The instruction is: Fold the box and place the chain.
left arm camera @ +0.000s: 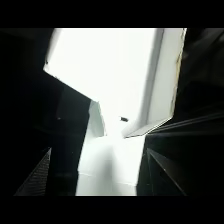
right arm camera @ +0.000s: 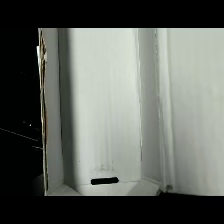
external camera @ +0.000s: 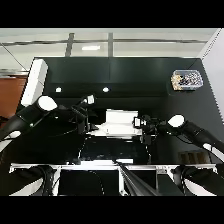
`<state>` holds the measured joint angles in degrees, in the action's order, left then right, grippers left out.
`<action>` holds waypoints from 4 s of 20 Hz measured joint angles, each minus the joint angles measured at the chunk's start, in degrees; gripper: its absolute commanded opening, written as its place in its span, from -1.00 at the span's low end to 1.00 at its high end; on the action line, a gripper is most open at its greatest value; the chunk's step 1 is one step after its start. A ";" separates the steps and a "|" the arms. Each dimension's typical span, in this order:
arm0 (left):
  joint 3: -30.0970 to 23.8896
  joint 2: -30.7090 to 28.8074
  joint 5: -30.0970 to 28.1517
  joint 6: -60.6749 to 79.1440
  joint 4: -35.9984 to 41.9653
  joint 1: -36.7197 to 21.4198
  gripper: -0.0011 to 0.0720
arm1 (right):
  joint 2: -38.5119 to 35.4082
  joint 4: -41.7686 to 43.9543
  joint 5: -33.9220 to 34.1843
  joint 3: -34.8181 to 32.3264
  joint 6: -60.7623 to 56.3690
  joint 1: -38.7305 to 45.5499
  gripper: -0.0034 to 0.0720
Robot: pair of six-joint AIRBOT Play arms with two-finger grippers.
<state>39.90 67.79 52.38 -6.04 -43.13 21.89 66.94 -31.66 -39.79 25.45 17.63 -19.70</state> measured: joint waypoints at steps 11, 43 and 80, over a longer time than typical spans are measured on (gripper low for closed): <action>-1.20 5.57 -5.31 7.26 4.39 7.61 -0.24 | 0.00 0.02 0.00 0.00 0.00 0.00 -0.58; -2.71 -5.51 1.68 -60.96 -20.55 -17.81 -0.90 | 0.00 0.04 0.04 0.00 -0.02 0.00 -0.58; 11.78 11.19 10.14 -73.48 -1.20 6.12 0.39 | 0.00 0.04 0.04 0.00 -0.02 0.00 -0.58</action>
<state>51.68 78.98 62.52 -79.53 -44.34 28.01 66.94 -31.62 -39.75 25.45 17.61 -19.70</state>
